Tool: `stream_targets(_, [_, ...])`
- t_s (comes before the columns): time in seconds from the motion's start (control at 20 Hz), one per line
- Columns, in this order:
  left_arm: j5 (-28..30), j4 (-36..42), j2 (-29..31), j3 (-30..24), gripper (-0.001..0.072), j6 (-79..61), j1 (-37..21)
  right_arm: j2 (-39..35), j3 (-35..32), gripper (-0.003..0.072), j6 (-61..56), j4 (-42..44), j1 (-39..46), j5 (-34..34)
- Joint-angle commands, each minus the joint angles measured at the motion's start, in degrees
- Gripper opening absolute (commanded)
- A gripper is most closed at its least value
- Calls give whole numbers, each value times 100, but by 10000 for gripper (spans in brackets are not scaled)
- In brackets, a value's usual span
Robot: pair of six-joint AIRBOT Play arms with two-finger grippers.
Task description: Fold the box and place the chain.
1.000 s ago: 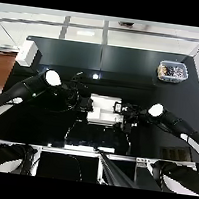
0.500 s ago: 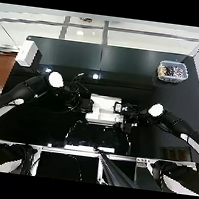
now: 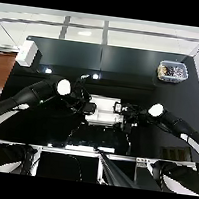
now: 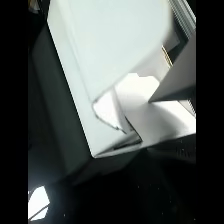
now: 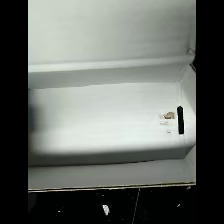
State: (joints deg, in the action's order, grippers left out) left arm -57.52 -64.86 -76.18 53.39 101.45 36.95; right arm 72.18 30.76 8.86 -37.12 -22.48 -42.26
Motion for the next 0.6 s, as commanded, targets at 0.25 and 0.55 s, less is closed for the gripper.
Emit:
stream_targets(0.25, [59, -59, -2, 11, 284, 560, 229, 4, -2, 162, -7, 4, -2, 0])
stream_targets(0.55, [-15, -658, -210, 31, 277, 1163, 415, 4, -2, 162, -7, 2, -2, 0])
